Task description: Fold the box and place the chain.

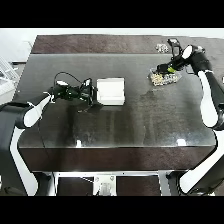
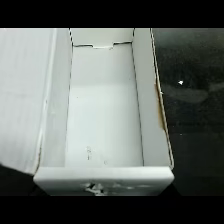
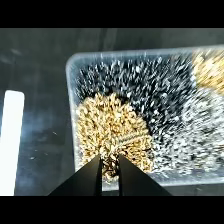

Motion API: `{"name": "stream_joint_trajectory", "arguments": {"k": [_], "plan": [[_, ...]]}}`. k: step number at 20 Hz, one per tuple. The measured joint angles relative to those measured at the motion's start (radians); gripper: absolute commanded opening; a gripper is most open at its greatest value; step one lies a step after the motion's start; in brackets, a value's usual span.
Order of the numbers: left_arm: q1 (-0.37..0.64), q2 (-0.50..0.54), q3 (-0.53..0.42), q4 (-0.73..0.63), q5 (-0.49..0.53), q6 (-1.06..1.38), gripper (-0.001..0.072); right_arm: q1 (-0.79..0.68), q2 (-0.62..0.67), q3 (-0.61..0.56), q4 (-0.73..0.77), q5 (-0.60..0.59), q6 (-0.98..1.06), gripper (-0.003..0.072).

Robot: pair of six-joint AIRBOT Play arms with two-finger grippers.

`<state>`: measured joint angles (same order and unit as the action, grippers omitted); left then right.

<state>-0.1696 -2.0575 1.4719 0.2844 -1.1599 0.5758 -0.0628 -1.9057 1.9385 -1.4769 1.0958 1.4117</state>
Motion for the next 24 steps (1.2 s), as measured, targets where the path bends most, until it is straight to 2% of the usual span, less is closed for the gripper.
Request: {"name": "stream_joint_trajectory", "arguments": {"k": [5,10,16,24], "plan": [[0.000,0.000,0.000,0.000,0.002,0.000,0.0464,0.016,0.122,0.003,-0.001,0.049,-0.001,0.0004],[0.000,0.000,0.000,0.000,0.005,0.000,0.0464,0.097,0.292,0.004,-0.001,0.092,-0.036,0.0005],[0.000,0.000,0.000,0.000,0.007,0.000,0.0464,0.266,0.458,0.004,-0.040,0.105,-0.063,0.0004],[0.000,0.000,0.000,0.000,0.007,0.000,0.0464,0.538,0.529,0.004,-0.183,0.107,-0.070,0.0005]]}}
